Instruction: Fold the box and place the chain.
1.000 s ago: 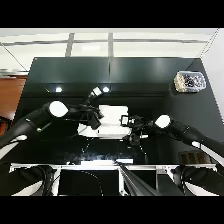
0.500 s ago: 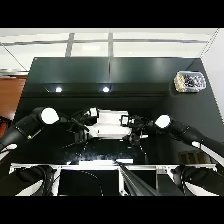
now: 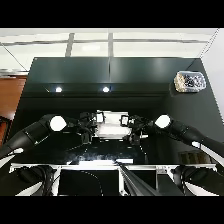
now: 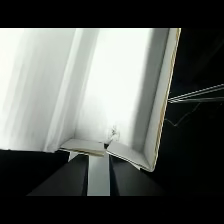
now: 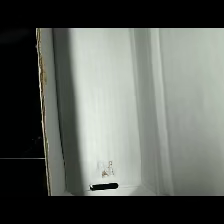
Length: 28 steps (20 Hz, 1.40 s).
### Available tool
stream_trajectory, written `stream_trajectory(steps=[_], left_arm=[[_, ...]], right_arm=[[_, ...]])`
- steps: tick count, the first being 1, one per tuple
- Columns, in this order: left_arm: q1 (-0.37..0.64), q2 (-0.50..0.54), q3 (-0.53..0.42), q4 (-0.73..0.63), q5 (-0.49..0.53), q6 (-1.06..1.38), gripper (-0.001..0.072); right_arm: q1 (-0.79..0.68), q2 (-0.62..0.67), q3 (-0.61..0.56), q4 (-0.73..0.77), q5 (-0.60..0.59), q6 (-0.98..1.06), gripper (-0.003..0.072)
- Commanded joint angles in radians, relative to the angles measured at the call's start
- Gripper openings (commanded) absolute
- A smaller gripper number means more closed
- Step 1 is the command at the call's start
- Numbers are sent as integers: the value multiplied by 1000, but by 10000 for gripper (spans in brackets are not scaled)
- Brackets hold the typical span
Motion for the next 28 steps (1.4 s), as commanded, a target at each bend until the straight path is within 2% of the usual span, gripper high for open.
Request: stream_trajectory(steps=[1, 3, 6, 11, 12, 13, 14, 19, 20, 21, 22, 23, 24, 25, 26, 28], left_arm=[[-7, -2, -2, -43, -31, 0, 160], [-7, -2, -2, -85, -22, 0, 160], [-7, -35, -3, -233, 53, 1, 161], [-7, -72, -3, -210, 64, 4, 163], [-7, -72, -3, -196, 64, 3, 195], [-7, -72, -3, -182, 63, 3, 266], [-7, -72, -3, -176, 63, 3, 292], [-8, -72, -2, -176, 62, 3, 283], [-10, -71, 0, -178, 60, 3, 214], [-19, -71, 0, -185, 66, 3, 266], [-33, -71, 0, -182, 71, 4, 440], [-42, -71, 0, -169, 71, 4, 495], [-47, -70, 0, -147, 68, 4, 432], [-47, -65, 3, -120, 55, 0, 167], [-39, -51, 12, -70, 26, -4, 27], [2, -1, 39, 34, -39, -113, 26]], right_arm=[[0, 0, 0, 0, 0, 0, 439], [0, 0, 0, 0, 0, 1, 438], [0, 0, 0, -2, 1, 1, 439], [0, 0, 0, -2, 1, 1, 439], [0, 0, 0, -2, 1, 1, 439], [0, 0, 0, -2, 1, 1, 438], [0, 0, 0, -2, 1, 1, 438], [0, 0, 0, -2, 1, 1, 439], [0, 0, 0, -2, 1, 1, 439], [0, 0, 0, -2, 1, 1, 439], [0, 0, 0, -2, 1, 1, 439], [0, 0, 0, -2, 1, 1, 439], [0, 0, 0, -2, 1, 1, 439], [0, 0, 0, -2, 1, 1, 439], [0, 0, 0, -2, 1, 1, 438], [0, 0, 0, -2, 1, 1, 438]])
